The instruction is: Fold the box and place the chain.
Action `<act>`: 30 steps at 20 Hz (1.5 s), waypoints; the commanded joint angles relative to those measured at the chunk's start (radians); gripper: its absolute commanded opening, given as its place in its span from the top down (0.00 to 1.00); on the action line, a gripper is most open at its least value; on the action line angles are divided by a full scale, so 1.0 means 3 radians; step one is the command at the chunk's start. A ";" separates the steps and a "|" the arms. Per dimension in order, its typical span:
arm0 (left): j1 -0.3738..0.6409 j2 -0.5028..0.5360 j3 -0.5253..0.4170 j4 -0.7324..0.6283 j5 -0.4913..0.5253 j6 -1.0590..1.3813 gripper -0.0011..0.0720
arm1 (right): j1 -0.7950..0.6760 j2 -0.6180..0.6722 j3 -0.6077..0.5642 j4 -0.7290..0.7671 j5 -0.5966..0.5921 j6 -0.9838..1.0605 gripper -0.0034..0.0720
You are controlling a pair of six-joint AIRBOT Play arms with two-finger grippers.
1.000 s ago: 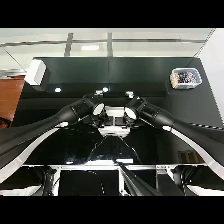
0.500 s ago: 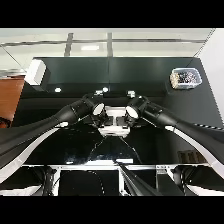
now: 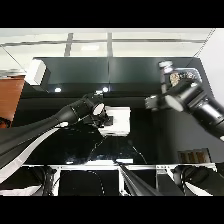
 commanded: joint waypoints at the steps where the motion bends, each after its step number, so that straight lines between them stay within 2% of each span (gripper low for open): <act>1: 0.0004 -0.0003 0.0001 0.0000 0.0010 -0.0003 0.94 | -0.0772 0.0050 -0.0215 -0.0662 -0.0730 -0.0141 0.01; 3: 0.0004 -0.0003 0.0001 0.0003 0.0010 -0.0003 0.94 | -0.1422 -0.0224 -0.0233 -0.0158 -0.1450 -0.0150 0.02; 5: 0.0004 -0.0003 0.0001 0.0001 0.0010 -0.0003 0.94 | -0.1925 -0.0631 0.0023 0.0299 -0.1872 -0.0151 0.02; 6: 0.0004 -0.0003 0.0001 0.0000 0.0010 -0.0003 0.94 | -0.2110 -0.0874 0.0249 0.0498 -0.1849 -0.0191 0.02; 8: 0.0004 -0.0003 0.0001 0.0001 0.0003 -0.0003 0.94 | -0.2361 -0.1403 0.0796 0.0711 -0.1523 -0.0326 0.19; 10: 0.0004 -0.0003 0.0001 0.0001 -0.0001 -0.0003 0.94 | -0.2445 -0.1867 0.1312 0.0726 -0.1222 -0.0445 0.19; 13: 0.0004 -0.0003 0.0001 0.0004 0.0001 -0.0001 0.94 | -0.2445 -0.2350 0.1860 0.0725 -0.1138 -0.0535 0.19; 14: 0.0004 -0.0003 0.0001 0.0003 0.0001 -0.0001 0.94 | -0.2447 -0.2477 0.2012 0.0725 -0.1122 -0.0535 0.24; 18: 0.0004 -0.0003 0.0001 0.0001 -0.0001 -0.0001 0.94 | -0.2445 -0.2782 0.2324 0.0730 -0.1099 -0.0534 0.24; 24: 0.0004 -0.0003 0.0001 0.0001 0.0000 -0.0001 0.94 | -0.2452 -0.2925 0.2340 0.0792 -0.0904 -0.0535 0.24; 25: 0.0004 -0.0003 0.0001 0.0001 0.0000 -0.0001 0.94 | -0.2457 -0.2934 0.2340 0.0792 -0.0875 -0.0535 0.35; 26: 0.0004 -0.0003 0.0001 0.0001 -0.0005 -0.0001 0.94 | -0.2462 -0.2935 0.2340 0.0795 -0.0872 -0.0535 0.39; 27: 0.0004 -0.0003 0.0001 0.0000 -0.0005 -0.0001 0.94 | -0.2463 -0.2932 0.2341 0.0800 -0.0877 -0.0539 0.60; 28: 0.0003 -0.0003 0.0001 -0.0001 -0.0005 -0.0001 0.94 | -0.2462 -0.2931 0.2344 0.0814 -0.0874 -0.0539 0.65; 29: 0.0003 -0.0003 0.0001 0.0000 -0.0005 -0.0003 0.94 | -0.2462 -0.2931 0.2352 0.0846 -0.0842 -0.0573 0.83; 30: 0.0003 -0.0003 0.0001 0.0000 -0.0006 -0.0003 0.94 | -0.2463 -0.2931 0.2388 0.0931 -0.0785 -0.0671 0.93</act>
